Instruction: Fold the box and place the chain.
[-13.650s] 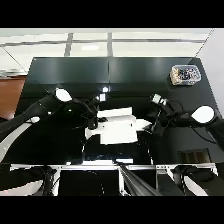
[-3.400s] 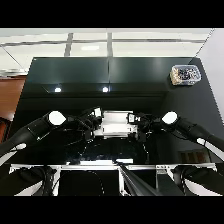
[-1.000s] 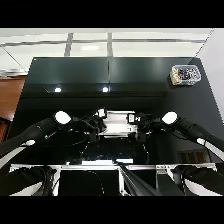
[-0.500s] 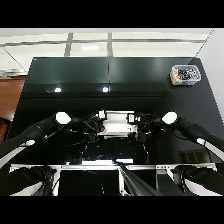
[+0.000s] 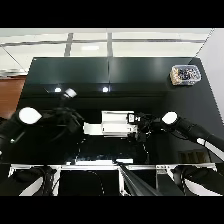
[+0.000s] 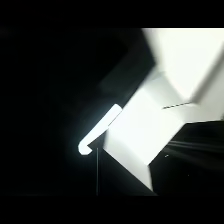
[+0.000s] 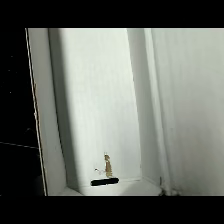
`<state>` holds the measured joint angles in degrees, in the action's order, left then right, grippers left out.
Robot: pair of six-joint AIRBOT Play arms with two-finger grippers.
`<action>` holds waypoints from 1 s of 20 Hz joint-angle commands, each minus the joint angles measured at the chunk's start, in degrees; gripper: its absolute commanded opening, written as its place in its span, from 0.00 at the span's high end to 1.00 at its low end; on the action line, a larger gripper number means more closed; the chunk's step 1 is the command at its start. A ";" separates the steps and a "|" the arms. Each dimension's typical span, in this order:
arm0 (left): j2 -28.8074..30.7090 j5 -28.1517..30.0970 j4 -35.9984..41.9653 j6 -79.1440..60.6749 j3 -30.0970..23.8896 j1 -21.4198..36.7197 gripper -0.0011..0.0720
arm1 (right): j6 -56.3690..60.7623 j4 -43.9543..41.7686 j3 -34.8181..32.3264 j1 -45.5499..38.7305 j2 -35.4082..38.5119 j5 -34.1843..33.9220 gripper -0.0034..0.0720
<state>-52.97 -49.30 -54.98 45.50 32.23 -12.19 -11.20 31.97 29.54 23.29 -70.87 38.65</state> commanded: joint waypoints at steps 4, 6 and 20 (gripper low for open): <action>-11.19 -21.16 20.68 18.64 -3.19 25.38 0.95 | 0.02 0.02 0.04 0.02 0.00 0.02 0.73; -17.05 -20.63 21.97 17.33 -3.63 25.18 0.95 | 0.02 0.00 0.04 0.02 0.00 0.04 0.73; -25.73 -7.98 26.51 14.05 -3.34 4.76 0.94 | 0.00 0.00 0.04 0.02 0.00 0.02 0.73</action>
